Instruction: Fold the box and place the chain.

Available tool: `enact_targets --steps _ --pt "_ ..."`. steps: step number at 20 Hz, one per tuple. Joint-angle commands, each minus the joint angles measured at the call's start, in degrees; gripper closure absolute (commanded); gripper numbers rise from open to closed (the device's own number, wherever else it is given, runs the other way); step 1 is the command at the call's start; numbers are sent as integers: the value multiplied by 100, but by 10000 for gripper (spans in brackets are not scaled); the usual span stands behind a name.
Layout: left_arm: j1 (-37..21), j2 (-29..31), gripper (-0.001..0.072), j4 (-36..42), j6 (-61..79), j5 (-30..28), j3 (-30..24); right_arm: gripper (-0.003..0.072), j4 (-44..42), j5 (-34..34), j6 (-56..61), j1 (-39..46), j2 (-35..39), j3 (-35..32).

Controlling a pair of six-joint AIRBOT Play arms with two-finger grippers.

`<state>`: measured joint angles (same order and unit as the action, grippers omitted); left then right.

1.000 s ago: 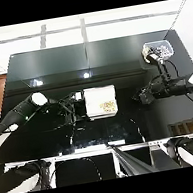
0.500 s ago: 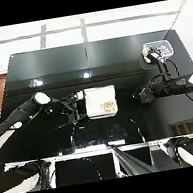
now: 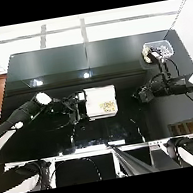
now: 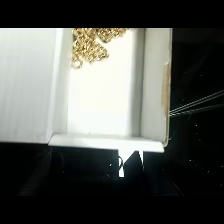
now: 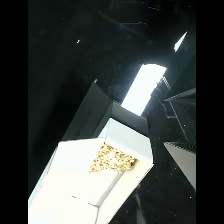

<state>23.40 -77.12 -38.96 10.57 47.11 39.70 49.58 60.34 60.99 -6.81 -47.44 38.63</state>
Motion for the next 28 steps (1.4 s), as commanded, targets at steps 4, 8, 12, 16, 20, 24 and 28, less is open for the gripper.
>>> enact_targets --steps 4,8,12,16,20,24,28 --pt "208 -4 -3 372 170 -289 -2 375 -2 -59 28 2 0 -2" --pt "205 -4 150 363 170 -295 -2 376 -7 -94 28 0 -4 -4" --pt "205 -2 309 365 166 -251 -2 -34 -938 -1119 505 -129 -79 -4" --pt "205 -2 309 365 166 -245 -2 -33 -1912 -2841 188 -570 -839 83" --pt "205 -2 309 365 166 -223 -2 -33 -1801 -2570 127 -879 -2302 1038" --pt "205 -2 309 365 166 -216 -2 -33 -1360 -2048 -435 -1123 -2911 1392" --pt "205 -2 309 365 168 -210 -2 -32 -1215 -337 -2092 -1117 -2804 1740"
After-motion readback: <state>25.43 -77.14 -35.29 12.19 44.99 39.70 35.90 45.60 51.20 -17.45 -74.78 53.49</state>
